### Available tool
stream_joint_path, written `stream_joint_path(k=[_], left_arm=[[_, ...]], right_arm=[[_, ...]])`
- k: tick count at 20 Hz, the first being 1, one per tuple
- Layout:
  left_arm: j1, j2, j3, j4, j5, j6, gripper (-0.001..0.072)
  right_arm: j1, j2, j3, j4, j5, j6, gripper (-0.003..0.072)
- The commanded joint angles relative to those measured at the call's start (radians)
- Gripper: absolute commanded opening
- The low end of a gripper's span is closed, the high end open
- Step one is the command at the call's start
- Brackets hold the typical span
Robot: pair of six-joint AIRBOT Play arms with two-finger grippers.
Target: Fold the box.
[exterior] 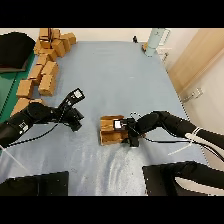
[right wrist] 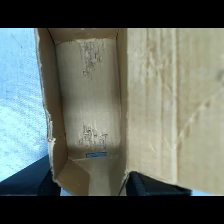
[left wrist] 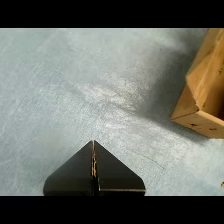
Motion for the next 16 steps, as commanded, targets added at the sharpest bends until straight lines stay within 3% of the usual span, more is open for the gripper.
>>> stream_joint_path(k=[1,7,8,9,10,12,16], left_arm=[[-0.037,0.008,-0.035,-0.005,0.013,0.083,0.001],[-0.132,-0.008,-0.088,-0.027,0.072,0.212,0.0014],[-0.126,-0.014,-0.088,-0.078,0.072,0.262,0.0158],[-0.116,-0.027,-0.088,-0.143,0.072,0.329,0.0562],[-0.107,-0.043,-0.088,-0.211,0.07,0.388,0.0699],[-0.106,-0.089,-0.088,-0.298,0.061,0.536,0.07],[-0.123,-0.146,-0.088,-0.322,0.003,0.637,0.07]], right_arm=[[0.0,-0.001,0.0,0.0,0.0,0.0,0.0488],[0.0,-0.001,0.0,0.0,0.0,0.0,0.0488],[0.0,-0.001,0.0,0.0,0.0,0.0,0.0488],[0.0,-0.001,0.0,0.0,0.0,0.0,0.0488],[0.0,-0.001,0.0,0.0,0.0,0.0,0.0488],[0.0,-0.001,0.0,0.0,0.0,0.0,0.0488],[0.0,-0.001,0.0,0.0,0.0,0.0,0.0488]])
